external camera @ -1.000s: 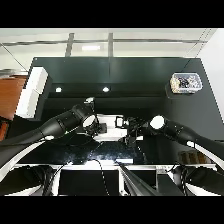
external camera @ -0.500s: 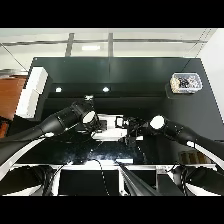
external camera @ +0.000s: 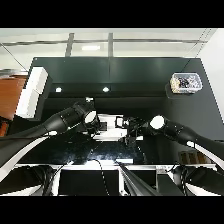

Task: Fold the box and place the chain.

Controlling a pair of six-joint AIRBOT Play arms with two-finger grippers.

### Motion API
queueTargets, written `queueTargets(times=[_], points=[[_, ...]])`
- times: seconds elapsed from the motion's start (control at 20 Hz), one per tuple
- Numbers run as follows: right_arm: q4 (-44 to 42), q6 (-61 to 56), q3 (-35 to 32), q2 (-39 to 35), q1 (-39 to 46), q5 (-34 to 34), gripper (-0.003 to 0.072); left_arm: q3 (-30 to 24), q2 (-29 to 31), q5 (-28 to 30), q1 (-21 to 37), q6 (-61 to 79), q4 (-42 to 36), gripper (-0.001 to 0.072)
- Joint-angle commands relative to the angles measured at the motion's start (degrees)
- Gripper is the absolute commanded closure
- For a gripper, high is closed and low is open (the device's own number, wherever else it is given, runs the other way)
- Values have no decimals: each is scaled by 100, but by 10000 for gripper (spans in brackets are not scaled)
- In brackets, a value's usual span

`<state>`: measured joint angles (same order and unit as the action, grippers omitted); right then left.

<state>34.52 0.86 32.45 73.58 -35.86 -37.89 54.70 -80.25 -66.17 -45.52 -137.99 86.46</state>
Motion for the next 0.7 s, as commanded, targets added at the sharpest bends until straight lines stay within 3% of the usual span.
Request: queueTargets(times=[0.0, 0.3, 0.5, 0.65], points=[[0, 0, -2, 2, 4, -2, 280, 2, -11, 11, 4, -2, -24, 440], [0, -2, -2, 2, 4, -2, 279, 2, -39, 7, 4, 0, -24, 441], [0, -2, -2, 2, 4, -2, 279, 2, -39, 9, 4, 94, -24, 682], [0, -2, -4, 2, 4, -2, 280, 2, -39, 4, 4, 122, -22, 678]])
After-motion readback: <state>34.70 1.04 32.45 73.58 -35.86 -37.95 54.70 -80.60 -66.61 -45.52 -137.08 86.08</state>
